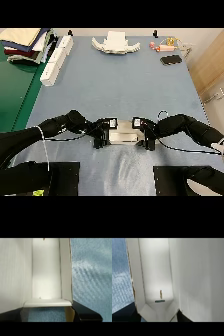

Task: Fold the box.

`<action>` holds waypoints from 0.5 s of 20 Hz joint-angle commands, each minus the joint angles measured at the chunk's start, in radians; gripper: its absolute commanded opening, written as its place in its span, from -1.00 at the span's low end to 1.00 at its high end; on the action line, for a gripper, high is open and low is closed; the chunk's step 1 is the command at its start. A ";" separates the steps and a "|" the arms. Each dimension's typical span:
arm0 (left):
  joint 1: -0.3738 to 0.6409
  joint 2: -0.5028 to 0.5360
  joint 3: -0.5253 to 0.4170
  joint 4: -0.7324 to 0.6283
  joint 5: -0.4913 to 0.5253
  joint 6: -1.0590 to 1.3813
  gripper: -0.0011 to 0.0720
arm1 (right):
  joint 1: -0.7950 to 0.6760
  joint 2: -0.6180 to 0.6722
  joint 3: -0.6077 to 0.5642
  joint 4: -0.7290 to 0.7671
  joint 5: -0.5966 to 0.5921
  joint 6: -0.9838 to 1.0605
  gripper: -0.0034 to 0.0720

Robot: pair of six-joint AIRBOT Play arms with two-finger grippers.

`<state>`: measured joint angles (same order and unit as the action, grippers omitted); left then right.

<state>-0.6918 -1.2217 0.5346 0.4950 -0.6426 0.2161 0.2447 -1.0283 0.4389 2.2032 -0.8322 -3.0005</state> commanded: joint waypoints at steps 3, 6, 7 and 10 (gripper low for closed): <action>-0.001 0.000 0.000 -0.002 -0.014 0.000 0.05 | 0.000 -0.001 0.000 0.000 0.000 0.000 0.43; -0.001 0.000 0.000 -0.002 -0.013 0.001 0.86 | 0.000 -0.001 0.000 0.000 0.000 0.000 0.43; 0.000 0.000 0.000 -0.002 -0.011 0.000 0.94 | 0.000 -0.001 0.000 0.000 0.000 0.000 0.43; 0.000 0.009 0.000 -0.001 -0.013 0.000 0.94 | 0.000 -0.001 0.000 0.000 0.000 0.000 0.43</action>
<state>-0.6922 -1.2190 0.5346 0.4931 -0.6579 0.2157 0.2447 -1.0283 0.4389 2.2032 -0.8322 -3.0020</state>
